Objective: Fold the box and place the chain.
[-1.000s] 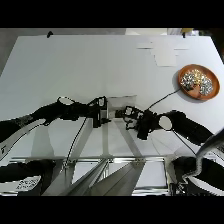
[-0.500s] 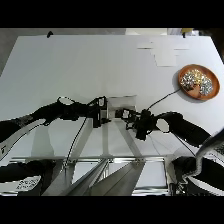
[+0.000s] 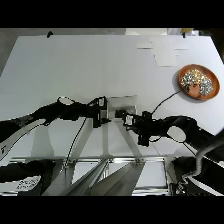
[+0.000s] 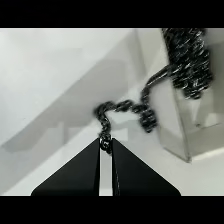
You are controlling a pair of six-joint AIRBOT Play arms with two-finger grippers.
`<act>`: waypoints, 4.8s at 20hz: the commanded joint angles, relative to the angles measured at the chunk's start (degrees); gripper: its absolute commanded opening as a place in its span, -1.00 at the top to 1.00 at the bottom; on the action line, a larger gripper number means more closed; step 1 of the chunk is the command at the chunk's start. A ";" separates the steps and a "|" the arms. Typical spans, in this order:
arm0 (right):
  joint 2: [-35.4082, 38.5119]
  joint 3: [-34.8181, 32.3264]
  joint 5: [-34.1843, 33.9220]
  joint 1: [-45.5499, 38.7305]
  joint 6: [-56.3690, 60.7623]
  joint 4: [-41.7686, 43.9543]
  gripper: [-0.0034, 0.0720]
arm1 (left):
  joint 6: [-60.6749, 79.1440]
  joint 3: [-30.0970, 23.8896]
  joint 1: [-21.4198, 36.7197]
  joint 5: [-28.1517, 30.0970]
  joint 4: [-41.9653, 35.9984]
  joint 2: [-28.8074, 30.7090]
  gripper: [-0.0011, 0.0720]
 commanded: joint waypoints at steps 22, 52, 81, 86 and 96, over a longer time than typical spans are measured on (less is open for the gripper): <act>4.26 13.62 -26.53 -0.02 6.54 3.58 0.86 | 0.02 0.02 0.00 -0.39 0.04 0.02 0.93; -14.69 14.80 -6.47 -0.70 7.82 3.37 0.17 | 0.02 0.02 0.00 -0.39 0.04 0.02 0.93; -32.76 28.57 15.04 -26.38 45.51 -18.01 -0.07 | 0.02 0.02 0.00 -0.42 0.04 0.02 0.93; -32.76 28.57 13.70 -26.40 45.66 -17.92 -0.04 | 0.02 0.02 0.00 -0.42 0.04 0.02 0.93; -35.08 28.57 11.80 -26.40 47.89 -17.94 -0.04 | 0.02 0.02 0.00 -0.42 0.04 0.02 0.93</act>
